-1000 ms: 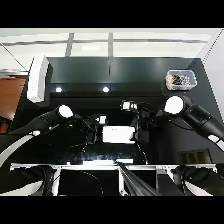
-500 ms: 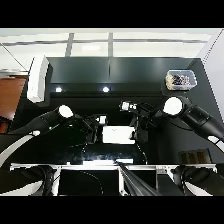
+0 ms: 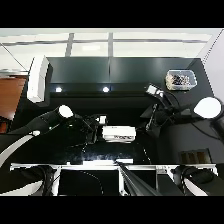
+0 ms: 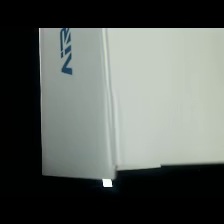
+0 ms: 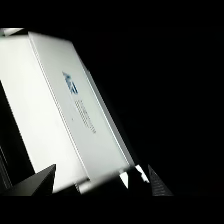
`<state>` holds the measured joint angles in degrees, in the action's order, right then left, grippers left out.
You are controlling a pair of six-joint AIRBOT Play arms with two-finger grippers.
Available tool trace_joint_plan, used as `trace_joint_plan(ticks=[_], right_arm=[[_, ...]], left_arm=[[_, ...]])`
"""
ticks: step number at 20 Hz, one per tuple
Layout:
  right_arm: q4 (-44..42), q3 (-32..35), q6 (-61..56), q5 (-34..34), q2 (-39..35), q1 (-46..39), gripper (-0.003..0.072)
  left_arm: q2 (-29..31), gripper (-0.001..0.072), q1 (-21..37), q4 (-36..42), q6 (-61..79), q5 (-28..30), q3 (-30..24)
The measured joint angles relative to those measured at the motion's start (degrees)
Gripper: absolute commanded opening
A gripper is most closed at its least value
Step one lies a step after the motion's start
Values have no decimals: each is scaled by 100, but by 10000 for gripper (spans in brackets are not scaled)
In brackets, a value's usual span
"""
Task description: Fold the box and place the chain.
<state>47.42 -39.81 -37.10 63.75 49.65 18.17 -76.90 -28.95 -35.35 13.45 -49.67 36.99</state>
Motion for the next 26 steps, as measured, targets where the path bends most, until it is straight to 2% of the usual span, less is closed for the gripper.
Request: trace_joint_plan(ticks=[3,6,14,21,26], right_arm=[[-1259,826,780,-780,-146,37,711],[-1510,1198,1346,-1141,-195,352,711],[-785,1390,1742,-1283,-219,811,710],[-208,1154,1558,-1154,-120,1034,709],[87,1102,1480,-1318,59,1325,709]], left_arm=[[0,542,0,0,2,0,0],[0,542,0,0,0,-2,0],[-2,542,0,0,2,-2,0],[-2,542,0,0,0,-2,0],[-2,542,0,0,2,-2,0]])
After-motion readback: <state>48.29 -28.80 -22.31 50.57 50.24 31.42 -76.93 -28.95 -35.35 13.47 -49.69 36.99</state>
